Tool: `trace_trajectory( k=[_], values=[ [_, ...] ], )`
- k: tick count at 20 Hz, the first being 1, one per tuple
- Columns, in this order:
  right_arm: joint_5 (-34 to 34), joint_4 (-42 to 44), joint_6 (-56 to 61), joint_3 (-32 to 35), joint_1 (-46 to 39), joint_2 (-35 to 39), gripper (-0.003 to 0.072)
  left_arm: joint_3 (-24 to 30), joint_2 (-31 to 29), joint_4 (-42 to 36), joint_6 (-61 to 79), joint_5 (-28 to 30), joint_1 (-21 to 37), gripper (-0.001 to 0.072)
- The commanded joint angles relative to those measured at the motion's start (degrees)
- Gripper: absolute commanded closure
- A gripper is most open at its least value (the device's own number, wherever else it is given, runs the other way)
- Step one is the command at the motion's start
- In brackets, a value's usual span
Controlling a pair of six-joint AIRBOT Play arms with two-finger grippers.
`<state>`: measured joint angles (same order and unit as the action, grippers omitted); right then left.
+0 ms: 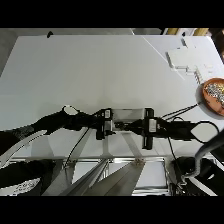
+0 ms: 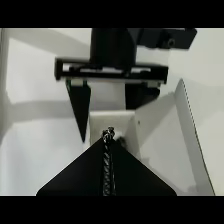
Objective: Fold the box and place the chain.
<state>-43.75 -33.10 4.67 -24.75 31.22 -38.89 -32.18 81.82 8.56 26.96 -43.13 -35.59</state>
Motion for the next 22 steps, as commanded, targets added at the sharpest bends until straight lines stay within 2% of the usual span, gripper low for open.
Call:
trace_trajectory(
  k=[1, 4, 6, 7, 8, 10, 13, 15, 17, 18, 22],
  values=[
    [13.57, 1.88, 4.04, 0.02, 7.93, -7.43, 0.0671, 0.02, 0.04, 0.02, 0.04, 0.00, 0.02, 0.0499],
    [16.41, 1.57, 4.13, 0.00, 8.59, -13.38, 0.0665, 0.02, 0.04, 0.02, 0.02, 0.02, 0.02, 0.0499],
    [16.13, -0.70, 4.20, -0.04, 8.57, -13.68, 0.0520, 0.02, 0.04, 0.02, 0.02, 0.00, 0.02, 0.0499],
    [16.06, -2.60, 4.66, -0.22, 8.50, -13.16, 0.0479, 0.02, 0.04, 0.02, 0.02, 0.00, 0.02, 0.0499],
    [14.53, -4.79, 5.64, -0.70, 7.56, -12.15, 0.0479, 0.02, 0.04, 0.02, 0.02, 0.02, 0.02, 0.0499],
    [6.88, -9.94, 7.82, -2.84, 3.41, -9.31, 0.0410, 0.02, 0.04, 0.02, 0.02, 0.02, 0.02, 0.0499],
    [-5.70, -17.53, 9.03, -4.33, -5.95, -4.00, 0.0421, 0.02, 0.04, 0.02, 0.02, 0.02, 0.02, 0.0499],
    [-10.01, -25.64, 9.01, -4.24, -13.64, -2.71, 0.0465, 0.02, 0.04, 0.02, 0.02, 0.00, 0.02, 0.0499],
    [-9.07, -33.44, 8.85, -3.32, -21.97, -3.45, 0.0464, 0.02, 0.04, 0.02, 0.02, 0.00, 0.02, 0.0499],
    [-7.87, -34.60, 8.39, -2.49, -24.81, -4.11, 0.0462, 0.02, 0.04, 0.02, 0.02, 0.00, 0.02, 0.0499],
    [-7.69, -34.62, -2.73, 0.92, -24.50, -8.76, 0.0460, 0.02, 0.04, 0.02, 0.02, 0.02, 0.02, 0.0499]
  ],
)
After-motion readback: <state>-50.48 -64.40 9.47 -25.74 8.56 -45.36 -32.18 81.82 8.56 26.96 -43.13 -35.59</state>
